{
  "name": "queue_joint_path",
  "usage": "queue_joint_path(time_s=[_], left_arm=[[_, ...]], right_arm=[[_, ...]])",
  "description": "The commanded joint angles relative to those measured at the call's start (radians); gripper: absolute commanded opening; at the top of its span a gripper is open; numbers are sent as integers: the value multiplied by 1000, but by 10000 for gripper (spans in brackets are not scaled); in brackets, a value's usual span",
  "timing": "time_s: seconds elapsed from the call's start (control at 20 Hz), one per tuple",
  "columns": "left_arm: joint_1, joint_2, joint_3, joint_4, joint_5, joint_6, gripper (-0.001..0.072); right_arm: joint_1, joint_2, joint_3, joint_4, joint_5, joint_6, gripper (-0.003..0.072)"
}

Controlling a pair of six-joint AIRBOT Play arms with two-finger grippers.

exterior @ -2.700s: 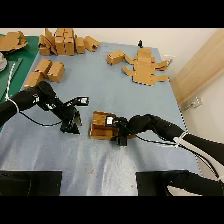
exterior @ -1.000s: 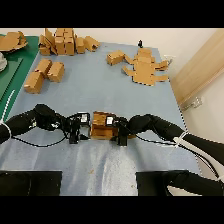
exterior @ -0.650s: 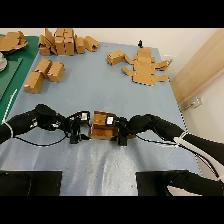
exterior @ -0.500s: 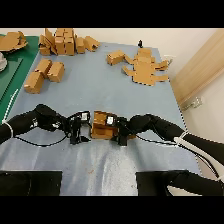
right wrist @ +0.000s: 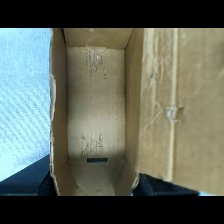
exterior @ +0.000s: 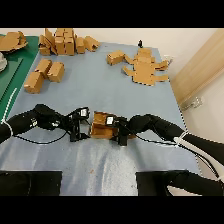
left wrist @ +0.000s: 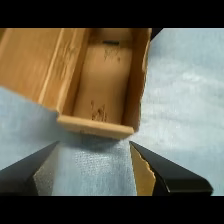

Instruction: Fold the box.

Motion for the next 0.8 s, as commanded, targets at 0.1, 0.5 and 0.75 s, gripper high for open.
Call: queue_joint_path(time_s=[0.1,0.5,0.75], left_arm=[[5,0,0,18,-14,-53,695],[-79,0,0,-37,56,-36,695],[-79,0,0,-37,94,-36,695]], right_arm=[[1,0,0,0,1,5,507],[2,1,1,0,-10,5,507],[2,1,1,0,-24,5,507]])
